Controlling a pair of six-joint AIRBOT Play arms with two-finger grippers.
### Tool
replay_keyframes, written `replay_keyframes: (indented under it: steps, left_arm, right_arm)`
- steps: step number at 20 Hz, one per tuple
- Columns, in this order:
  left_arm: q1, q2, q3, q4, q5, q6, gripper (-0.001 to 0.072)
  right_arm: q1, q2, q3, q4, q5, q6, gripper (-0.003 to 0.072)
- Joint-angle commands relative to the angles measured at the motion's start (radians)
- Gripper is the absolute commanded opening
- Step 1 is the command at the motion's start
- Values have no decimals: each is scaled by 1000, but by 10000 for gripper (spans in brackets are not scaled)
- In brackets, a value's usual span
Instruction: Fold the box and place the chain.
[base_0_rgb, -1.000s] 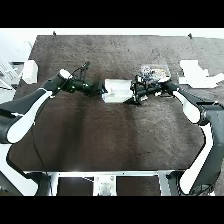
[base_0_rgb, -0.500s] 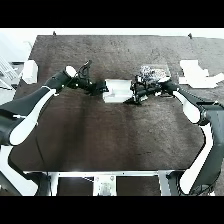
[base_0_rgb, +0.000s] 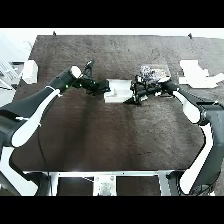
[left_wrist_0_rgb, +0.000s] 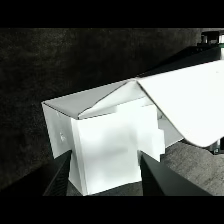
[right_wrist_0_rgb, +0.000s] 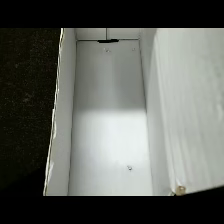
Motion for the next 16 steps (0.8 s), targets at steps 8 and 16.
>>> replay_keyframes:
  steps: [8,16]
  left_arm:
    - [-42,-8,5,94,27,-82,489]
    - [-69,-70,98,191,-47,-146,489]
  right_arm:
    - [0,0,0,0,0,0,498]
    - [0,0,0,0,1,0,498]
